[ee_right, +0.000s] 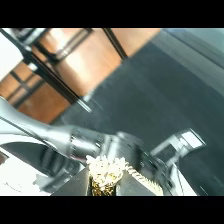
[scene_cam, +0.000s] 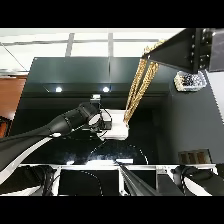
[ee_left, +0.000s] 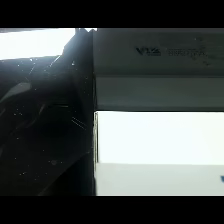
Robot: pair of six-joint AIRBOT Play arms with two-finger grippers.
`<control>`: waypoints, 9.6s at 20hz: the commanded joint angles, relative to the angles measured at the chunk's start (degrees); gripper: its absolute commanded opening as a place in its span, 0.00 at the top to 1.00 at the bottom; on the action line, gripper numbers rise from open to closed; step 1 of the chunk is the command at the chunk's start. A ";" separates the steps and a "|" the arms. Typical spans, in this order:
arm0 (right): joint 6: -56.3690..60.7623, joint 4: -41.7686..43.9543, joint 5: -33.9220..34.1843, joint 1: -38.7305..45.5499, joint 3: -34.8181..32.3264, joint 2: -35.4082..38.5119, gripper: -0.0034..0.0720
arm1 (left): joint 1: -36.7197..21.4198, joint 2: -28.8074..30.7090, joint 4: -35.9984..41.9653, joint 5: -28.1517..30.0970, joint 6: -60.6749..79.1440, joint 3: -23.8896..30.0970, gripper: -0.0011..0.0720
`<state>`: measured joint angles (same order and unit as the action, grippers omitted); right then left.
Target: Fold the box and place the chain.
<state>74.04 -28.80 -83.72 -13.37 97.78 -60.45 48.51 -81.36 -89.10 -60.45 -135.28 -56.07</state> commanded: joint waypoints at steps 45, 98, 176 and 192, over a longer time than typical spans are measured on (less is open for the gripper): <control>-2.27 -7.48 25.90 -12.70 -47.45 -0.57 0.95 | -0.04 -0.02 -0.02 0.22 0.00 0.02 0.95; 2.95 -22.45 13.44 10.58 -47.52 8.46 0.44 | -26.03 13.62 47.10 11.96 147.16 23.67 0.01; -53.94 -18.51 25.07 -15.78 -52.09 -5.35 0.27 | -23.61 6.21 58.10 10.47 150.27 21.79 0.51; -53.24 -18.18 25.00 -15.78 -52.09 -5.35 0.70 | -23.61 6.21 58.07 10.47 150.27 21.79 0.51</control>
<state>20.80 -47.00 -58.83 -29.10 45.74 -65.78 24.91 -75.11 -30.98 -49.98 14.92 -34.26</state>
